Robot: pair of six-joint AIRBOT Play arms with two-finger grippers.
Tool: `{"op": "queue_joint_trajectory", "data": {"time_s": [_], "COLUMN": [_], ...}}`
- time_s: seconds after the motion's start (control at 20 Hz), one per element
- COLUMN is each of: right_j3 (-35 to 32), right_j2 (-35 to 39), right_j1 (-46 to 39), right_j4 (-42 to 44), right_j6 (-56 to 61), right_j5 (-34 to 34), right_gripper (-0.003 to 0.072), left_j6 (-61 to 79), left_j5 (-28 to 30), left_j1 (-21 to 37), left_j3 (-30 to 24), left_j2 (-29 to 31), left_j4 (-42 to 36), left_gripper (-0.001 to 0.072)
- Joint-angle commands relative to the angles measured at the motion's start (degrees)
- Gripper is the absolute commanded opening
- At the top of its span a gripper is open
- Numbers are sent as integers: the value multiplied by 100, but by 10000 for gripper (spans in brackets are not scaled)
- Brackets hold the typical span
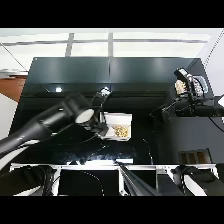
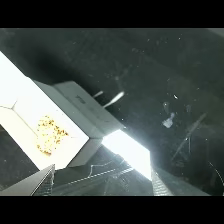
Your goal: Fold the box and place the chain.
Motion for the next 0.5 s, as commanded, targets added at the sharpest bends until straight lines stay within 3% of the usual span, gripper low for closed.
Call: {"op": "queue_joint_trajectory", "data": {"time_s": [0.0, 0.1, 0.3, 0.35, 0.45], "right_j3": [7, 7, 7, 7, 7], "right_j2": [0, 0, 0, 0, 0], "right_j1": [-7, -7, -7, -7, -7], "right_j4": [-31, -31, -28, -28, -28], "right_j6": [2, 2, 2, 2, 2], "right_j5": [-55, -66, -87, -103, -118], "right_gripper": [706, 706, 706, 706, 706], "left_j6": [1759, 2149, 5348, 6144, 7755], "left_j5": [-538, -74, 149, 326, 837], "left_j1": [391, 1226, 3473, 3812, 4157], "left_j3": [-160, -610, -2022, -2385, -2944], "left_j2": [820, 1309, 1526, 1523, 1523], "left_j4": [-57, -560, -4266, -4850, -5250], "left_gripper": [576, 577, 587, 712, 715]}}
